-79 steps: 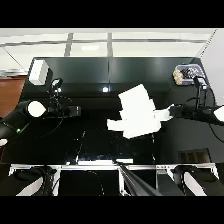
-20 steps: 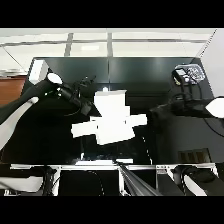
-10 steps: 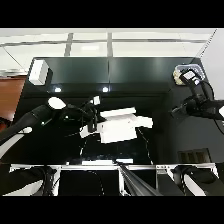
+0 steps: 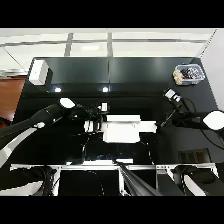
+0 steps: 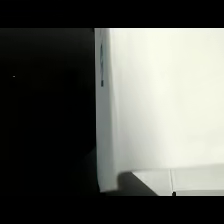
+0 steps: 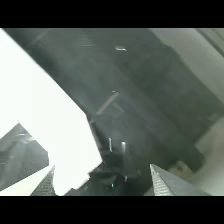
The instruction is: Fold the box and place the chain.
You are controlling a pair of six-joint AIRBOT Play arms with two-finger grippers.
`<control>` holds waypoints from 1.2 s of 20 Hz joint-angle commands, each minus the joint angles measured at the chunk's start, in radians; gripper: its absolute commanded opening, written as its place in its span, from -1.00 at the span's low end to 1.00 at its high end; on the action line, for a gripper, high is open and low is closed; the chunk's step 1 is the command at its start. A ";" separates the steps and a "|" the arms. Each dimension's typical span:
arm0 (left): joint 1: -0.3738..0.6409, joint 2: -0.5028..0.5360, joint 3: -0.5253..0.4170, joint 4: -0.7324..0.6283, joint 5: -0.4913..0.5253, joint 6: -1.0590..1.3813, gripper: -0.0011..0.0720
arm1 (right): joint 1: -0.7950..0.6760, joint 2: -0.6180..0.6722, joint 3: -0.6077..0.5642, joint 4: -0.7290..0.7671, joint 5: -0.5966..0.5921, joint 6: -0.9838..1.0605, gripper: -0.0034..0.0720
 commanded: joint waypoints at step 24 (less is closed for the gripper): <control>-0.028 -0.012 0.008 0.069 0.015 -0.008 -0.89 | 0.445 -0.170 -0.162 0.176 -0.284 -0.494 0.86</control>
